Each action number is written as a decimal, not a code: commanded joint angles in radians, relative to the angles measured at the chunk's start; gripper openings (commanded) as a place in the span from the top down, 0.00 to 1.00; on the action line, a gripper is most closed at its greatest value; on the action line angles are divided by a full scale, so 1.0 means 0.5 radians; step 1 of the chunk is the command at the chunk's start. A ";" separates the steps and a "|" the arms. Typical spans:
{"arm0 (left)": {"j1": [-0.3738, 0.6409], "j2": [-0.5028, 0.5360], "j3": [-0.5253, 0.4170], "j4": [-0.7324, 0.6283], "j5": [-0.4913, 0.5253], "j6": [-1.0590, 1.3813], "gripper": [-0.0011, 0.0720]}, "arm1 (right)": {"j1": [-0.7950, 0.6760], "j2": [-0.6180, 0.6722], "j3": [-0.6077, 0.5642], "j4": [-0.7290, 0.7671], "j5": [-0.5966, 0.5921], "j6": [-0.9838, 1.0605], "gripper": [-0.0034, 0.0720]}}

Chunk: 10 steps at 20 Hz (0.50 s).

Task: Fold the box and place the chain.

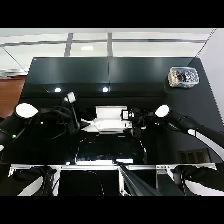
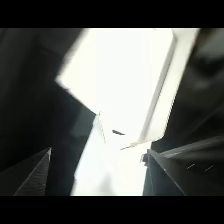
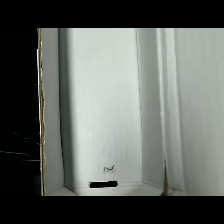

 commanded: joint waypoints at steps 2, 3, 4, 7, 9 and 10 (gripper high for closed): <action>-0.146 -0.082 -0.017 0.019 0.314 0.682 0.01 | -0.001 0.001 -0.001 0.000 0.001 0.000 0.69; -0.149 -0.102 -0.017 0.019 0.280 0.615 0.01 | -0.001 0.001 -0.001 -0.001 0.001 0.000 0.69; -0.152 -0.124 -0.017 0.020 0.223 0.572 0.02 | -0.001 0.001 -0.001 0.000 0.001 0.000 0.69; -0.166 -0.162 -0.017 0.019 0.143 0.428 0.02 | -0.001 0.001 -0.001 0.000 0.001 0.000 0.69; -0.194 -0.179 -0.017 0.024 0.132 0.415 0.02 | -0.001 0.001 -0.001 -0.001 0.001 -0.001 0.69; -0.219 -0.184 -0.017 0.031 0.139 0.391 0.02 | -0.001 0.001 -0.001 -0.002 0.001 0.000 0.69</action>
